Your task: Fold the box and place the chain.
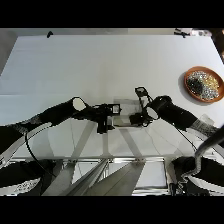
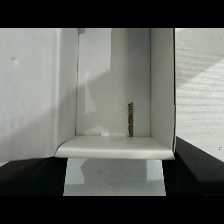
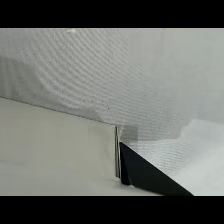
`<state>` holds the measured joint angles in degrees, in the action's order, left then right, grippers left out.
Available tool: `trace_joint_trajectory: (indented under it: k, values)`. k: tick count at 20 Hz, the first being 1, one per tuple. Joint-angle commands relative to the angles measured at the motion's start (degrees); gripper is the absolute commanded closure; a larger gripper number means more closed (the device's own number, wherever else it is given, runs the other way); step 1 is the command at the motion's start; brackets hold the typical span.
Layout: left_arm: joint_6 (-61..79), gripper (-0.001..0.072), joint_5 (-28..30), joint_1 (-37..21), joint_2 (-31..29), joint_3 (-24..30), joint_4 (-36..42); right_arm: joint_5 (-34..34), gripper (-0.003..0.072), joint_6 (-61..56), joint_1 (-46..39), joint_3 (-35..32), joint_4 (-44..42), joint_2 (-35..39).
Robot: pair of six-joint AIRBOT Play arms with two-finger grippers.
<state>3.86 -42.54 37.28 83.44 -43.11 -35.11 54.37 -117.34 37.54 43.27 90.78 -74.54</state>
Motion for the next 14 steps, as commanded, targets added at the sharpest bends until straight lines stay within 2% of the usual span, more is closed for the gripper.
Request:
trace_joint_trajectory:
  k: [1,3,9,10,12,14]
  values:
    - [0.1,0.0696,-0.2,0.0,-0.1,-0.1,-0.1,0.5,0.0543,-0.8,0.0,0.0,0.9,-1.4]
    - [0.1,0.0696,-0.1,0.0,0.0,-0.1,-0.1,0.6,0.0639,-0.8,0.0,0.0,0.9,-2.7]
    - [0.1,0.0696,-0.2,0.0,0.0,-0.1,-0.1,0.5,0.0677,-0.8,1.3,0.0,0.9,-4.0]
    - [0.1,0.0696,-0.1,0.0,-0.1,-0.1,-0.1,0.5,0.0667,-0.7,1.3,0.0,0.9,-4.0]
    - [0.1,0.0696,-0.1,0.0,0.0,-0.1,-0.1,0.5,0.0433,-0.7,1.3,0.0,0.7,-3.9]
    - [0.1,0.0696,-0.2,0.0,0.0,-0.1,-0.1,0.6,0.0421,-0.8,1.3,0.0,0.7,-3.8]
